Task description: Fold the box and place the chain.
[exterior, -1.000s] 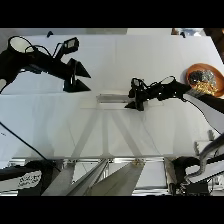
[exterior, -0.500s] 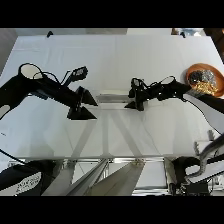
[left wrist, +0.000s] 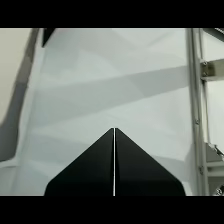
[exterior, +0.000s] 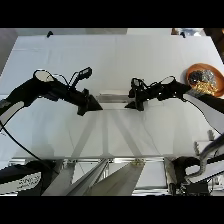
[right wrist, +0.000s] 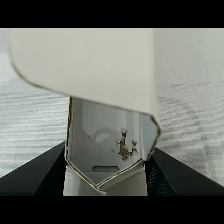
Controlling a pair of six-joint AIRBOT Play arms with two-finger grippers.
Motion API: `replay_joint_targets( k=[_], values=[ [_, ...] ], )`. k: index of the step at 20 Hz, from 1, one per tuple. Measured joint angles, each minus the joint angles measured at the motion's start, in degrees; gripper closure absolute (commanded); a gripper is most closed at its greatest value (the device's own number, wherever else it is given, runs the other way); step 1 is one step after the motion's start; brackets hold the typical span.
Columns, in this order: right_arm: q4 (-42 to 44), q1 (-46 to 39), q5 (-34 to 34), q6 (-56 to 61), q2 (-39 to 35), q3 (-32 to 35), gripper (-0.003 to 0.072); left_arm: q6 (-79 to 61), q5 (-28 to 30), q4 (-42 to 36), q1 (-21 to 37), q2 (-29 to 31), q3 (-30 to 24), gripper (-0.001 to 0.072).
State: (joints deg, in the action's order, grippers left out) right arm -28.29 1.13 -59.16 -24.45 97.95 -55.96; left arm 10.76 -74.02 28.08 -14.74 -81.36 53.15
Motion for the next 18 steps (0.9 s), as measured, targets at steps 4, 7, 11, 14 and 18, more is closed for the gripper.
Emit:
replay_joint_targets(
  k=[4, 7, 11, 14, 18],
  values=[
    [0.00, 0.00, 0.00, 0.00, 0.00, 0.00, 0.0444, -4.50, 12.92, -8.61, -0.39, -2.56, -0.02, 0.0698],
    [0.00, 0.00, 0.00, 0.00, 0.00, 0.00, 0.0444, -6.14, 24.46, -17.66, -1.97, -4.90, -0.02, 0.0698],
    [0.04, 0.00, 0.00, 0.04, 0.00, 0.00, 0.0444, -8.09, 36.02, -26.69, -4.96, -8.37, -0.02, 0.0702],
    [0.09, 0.00, 0.07, 0.11, 0.00, 0.00, 0.0444, -6.05, 42.86, -29.77, -6.93, -10.19, -0.02, 0.0702],
    [0.04, 0.00, 0.07, 0.13, 0.00, 0.00, 0.0444, 0.59, 49.48, -31.10, -7.76, -11.08, 0.00, 0.0703]
  ],
)
